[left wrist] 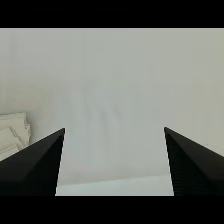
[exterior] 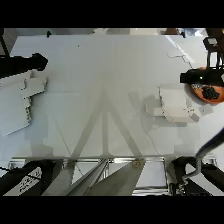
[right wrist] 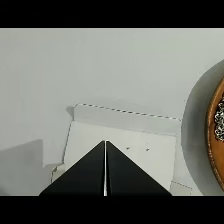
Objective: Fold the box and place the chain.
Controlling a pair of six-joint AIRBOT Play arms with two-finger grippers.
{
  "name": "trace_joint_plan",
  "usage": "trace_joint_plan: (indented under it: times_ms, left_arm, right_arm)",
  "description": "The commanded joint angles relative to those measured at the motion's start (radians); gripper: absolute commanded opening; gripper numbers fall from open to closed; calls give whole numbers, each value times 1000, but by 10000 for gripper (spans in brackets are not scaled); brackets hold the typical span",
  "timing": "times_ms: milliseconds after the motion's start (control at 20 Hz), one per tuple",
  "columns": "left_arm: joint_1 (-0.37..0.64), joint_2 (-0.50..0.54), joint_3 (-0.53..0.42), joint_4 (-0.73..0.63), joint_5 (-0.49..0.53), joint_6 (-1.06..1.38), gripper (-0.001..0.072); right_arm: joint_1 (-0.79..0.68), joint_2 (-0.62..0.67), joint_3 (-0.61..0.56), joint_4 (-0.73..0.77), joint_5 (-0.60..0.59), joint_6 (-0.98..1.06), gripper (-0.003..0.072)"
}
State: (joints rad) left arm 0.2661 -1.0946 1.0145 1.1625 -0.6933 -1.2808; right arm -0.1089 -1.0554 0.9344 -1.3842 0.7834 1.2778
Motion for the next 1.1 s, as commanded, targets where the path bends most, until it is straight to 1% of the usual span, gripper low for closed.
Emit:
trace_joint_plan:
  times_ms: [0,200,250,300,350,400,500,550,600,750,850,950,1050]
  left_arm:
    - [1,1,1,0,0,0,693]
    - [1,1,1,0,0,0,693]
    - [1,1,1,0,1,0,693]
    - [1,1,1,0,0,0,693]
    - [1,1,1,0,0,0,693]
    - [1,1,1,0,1,0,693]
    - [1,1,1,0,0,0,693]
    - [1,1,1,0,0,0,693]
    - [1,1,1,0,1,0,693]
    - [1,1,1,0,0,0,693]
    - [1,1,1,0,0,0,693]
    - [1,1,1,0,0,0,693]
    - [1,1,1,0,0,0,693]
  right_arm:
    - [0,1,0,5,-11,1,17]
    - [0,2,1,4,-10,1,21]
    - [0,7,1,4,-6,1,68]
    - [0,16,2,0,7,1,182]
    - [0,26,10,-12,32,1,205]
    - [-1,36,24,-32,66,2,205]
    - [-6,45,79,-84,173,37,217]
    - [-19,45,108,-97,229,47,288]
    - [-39,45,137,-113,284,61,320]
    - [-143,45,177,-151,420,61,349]
    - [-241,40,177,-183,503,53,404]
    - [-355,24,177,-182,583,-14,405]
    - [-462,-5,177,-164,635,-68,410]
